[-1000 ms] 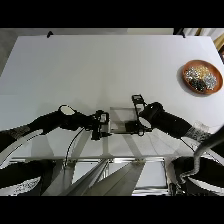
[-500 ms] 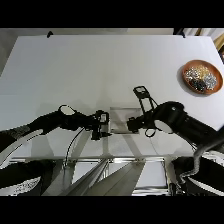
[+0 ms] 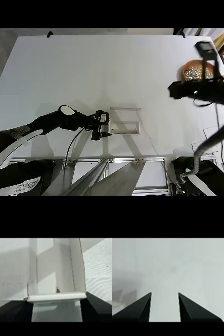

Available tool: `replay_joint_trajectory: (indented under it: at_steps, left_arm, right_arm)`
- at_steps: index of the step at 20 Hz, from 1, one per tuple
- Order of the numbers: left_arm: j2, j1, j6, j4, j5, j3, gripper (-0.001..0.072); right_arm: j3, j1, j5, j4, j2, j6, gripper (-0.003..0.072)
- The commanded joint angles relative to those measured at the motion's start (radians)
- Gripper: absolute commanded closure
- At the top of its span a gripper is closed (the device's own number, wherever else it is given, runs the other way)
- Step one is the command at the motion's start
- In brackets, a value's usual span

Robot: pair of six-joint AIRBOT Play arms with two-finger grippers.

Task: Fold the box and place the chain.

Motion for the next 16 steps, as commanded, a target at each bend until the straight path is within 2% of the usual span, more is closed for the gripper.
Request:
replay_joint_trajectory:
  at_steps: [1,3,7,9,10,12,16]
  left_arm:
    - [0.001,0.000,0.000,0.000,0.000,0.000,0.0556]
    - [0.001,0.000,0.000,0.000,0.000,0.000,0.0556]
    - [0.001,0.000,0.000,0.000,0.000,0.000,0.0556]
    - [0.001,0.000,0.000,0.000,0.000,0.000,0.0556]
    - [0.001,0.000,0.000,0.000,0.000,0.000,0.0556]
    - [0.001,0.000,0.000,0.000,0.000,0.000,0.0556]
    - [0.001,0.000,0.000,0.000,0.000,0.000,0.0556]
  right_arm:
    - [0.051,-0.283,-0.096,0.061,-0.061,-0.181,0.0351]
    - [0.068,-0.397,-0.173,0.101,-0.157,-0.184,0.0370]
    - [0.187,-0.549,-0.166,0.148,-0.430,-0.220,0.0373]
    - [0.272,-0.597,-0.150,0.148,-0.562,-0.219,0.0452]
    - [0.312,-0.620,-0.136,0.148,-0.623,-0.206,0.0461]
    - [0.365,-0.658,-0.116,0.148,-0.716,-0.196,0.0460]
    - [0.374,-0.719,-0.126,0.147,-0.808,-0.198,0.0459]
